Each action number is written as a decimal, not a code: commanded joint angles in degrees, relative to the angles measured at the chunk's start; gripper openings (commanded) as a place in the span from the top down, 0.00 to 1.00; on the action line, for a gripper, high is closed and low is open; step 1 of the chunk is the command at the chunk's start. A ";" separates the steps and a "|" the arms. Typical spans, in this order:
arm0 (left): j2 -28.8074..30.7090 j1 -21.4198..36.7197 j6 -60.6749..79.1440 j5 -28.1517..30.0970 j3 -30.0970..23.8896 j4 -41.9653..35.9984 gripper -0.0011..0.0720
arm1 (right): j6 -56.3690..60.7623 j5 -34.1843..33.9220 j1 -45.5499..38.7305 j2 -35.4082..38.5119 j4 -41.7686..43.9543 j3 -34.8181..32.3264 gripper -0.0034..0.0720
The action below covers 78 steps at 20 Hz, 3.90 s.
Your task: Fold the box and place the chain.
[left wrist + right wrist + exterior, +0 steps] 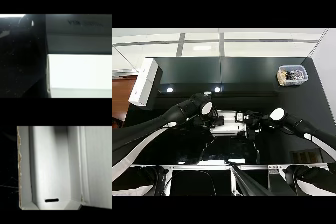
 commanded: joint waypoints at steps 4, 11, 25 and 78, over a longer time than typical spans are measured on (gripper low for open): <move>0.02 0.00 -0.42 0.46 0.13 -0.72 0.31 | 0.11 0.02 0.04 -0.04 0.04 0.04 0.62; 0.04 0.00 -0.57 0.26 0.13 -1.09 0.95 | 0.09 0.07 0.02 -0.04 0.04 0.04 0.62; 0.02 0.42 3.98 -0.66 0.24 0.35 0.96 | 6.34 3.32 0.02 8.33 -12.52 0.04 0.03; 0.04 0.37 4.11 -1.05 0.24 0.13 0.95 | 64.87 26.03 -26.97 1.07 4.92 -7.45 0.93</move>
